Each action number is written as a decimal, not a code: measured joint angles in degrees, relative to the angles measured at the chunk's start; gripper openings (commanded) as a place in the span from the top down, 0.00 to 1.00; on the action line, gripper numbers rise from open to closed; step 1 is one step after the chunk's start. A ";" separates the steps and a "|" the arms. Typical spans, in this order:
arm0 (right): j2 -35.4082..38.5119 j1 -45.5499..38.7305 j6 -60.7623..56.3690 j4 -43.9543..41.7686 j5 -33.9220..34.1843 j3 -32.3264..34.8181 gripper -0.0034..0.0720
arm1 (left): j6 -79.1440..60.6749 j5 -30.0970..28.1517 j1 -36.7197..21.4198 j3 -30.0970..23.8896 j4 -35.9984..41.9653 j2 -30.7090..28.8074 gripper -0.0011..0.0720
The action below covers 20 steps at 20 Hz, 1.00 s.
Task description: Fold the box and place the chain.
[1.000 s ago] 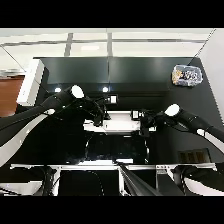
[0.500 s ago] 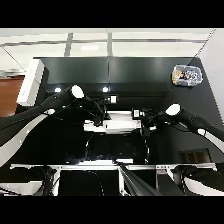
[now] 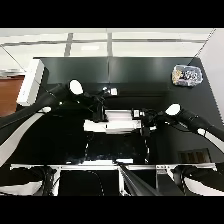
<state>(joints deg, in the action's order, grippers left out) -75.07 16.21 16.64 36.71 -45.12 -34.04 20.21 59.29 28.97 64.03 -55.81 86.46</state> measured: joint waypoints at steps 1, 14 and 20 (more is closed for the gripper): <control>0.00 0.00 0.02 0.02 0.00 0.00 0.34 | 4.74 1.03 0.00 0.74 -4.37 -1.09 0.17; 0.00 0.00 0.09 0.07 -0.07 0.00 0.72 | 23.06 6.54 -3.30 -14.88 20.20 -13.90 0.95; 0.00 0.00 0.09 0.15 -0.13 0.00 0.72 | 14.25 -18.01 -3.28 -19.54 37.24 -13.53 0.95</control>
<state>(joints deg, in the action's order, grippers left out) -75.07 16.21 16.73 36.86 -45.25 -34.04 34.46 41.28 25.69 44.49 -18.57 72.93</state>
